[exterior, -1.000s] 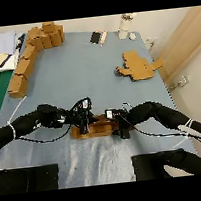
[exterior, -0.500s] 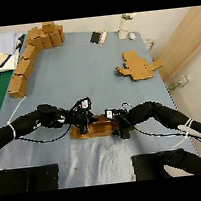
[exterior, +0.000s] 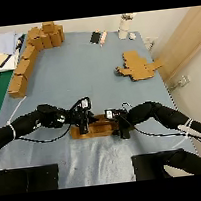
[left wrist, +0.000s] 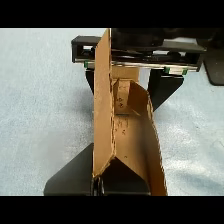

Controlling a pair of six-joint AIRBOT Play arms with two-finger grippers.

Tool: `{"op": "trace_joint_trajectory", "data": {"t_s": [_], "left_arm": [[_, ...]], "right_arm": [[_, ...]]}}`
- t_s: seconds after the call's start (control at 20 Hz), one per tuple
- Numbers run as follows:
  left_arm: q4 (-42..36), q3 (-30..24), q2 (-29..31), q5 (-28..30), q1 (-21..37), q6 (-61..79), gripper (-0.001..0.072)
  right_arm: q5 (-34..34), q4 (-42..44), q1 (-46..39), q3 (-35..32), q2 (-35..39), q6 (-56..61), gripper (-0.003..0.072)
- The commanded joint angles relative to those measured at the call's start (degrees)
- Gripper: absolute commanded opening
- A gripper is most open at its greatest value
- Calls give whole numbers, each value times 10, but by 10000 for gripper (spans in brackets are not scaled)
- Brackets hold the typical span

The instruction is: Fold the box.

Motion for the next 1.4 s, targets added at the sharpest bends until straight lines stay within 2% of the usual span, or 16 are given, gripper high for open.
{"op": "trace_joint_trajectory", "data": {"t_s": [0.0,0.05,0.1,0.15,0.2,0.25,0.35,0.45,0.5,0.55,0.6,0.7,0.85,1.0,1.15,1.35], "left_arm": [[-2,0,0,7,1,-24,13],[2,0,0,18,1,-47,105],[8,0,1,33,2,-70,522],[14,0,5,53,5,-109,699],[52,0,16,67,12,-170,699],[128,0,36,61,25,-254,700],[304,0,90,15,54,-453,700],[437,0,145,-103,83,-631,699],[459,0,166,-168,87,-727,614],[450,0,178,-227,85,-820,123],[427,0,181,-258,72,-859,10],[387,-1,177,-258,25,-939,10],[295,0,146,-164,-36,-961,10],[125,8,99,-75,-29,-880,10],[-12,20,53,-40,-5,-785,10],[21,33,0,35,2,-784,9]], "right_arm": [[0,-5,1,0,0,0,476],[0,-5,1,0,0,0,476],[0,-5,1,0,0,0,476],[0,-5,1,0,0,0,476],[0,-5,1,0,0,0,476],[0,-5,1,0,0,0,476],[0,-5,1,0,0,0,476],[0,-5,1,0,0,0,476],[-1,-4,1,0,0,0,476],[-1,-4,1,0,0,0,476],[-2,-4,1,0,0,0,476],[-3,-5,1,0,0,0,476],[-3,-5,1,0,0,0,476],[-3,-5,1,0,0,0,476],[-3,-5,0,0,0,0,476],[-3,-6,0,0,0,0,476]]}}
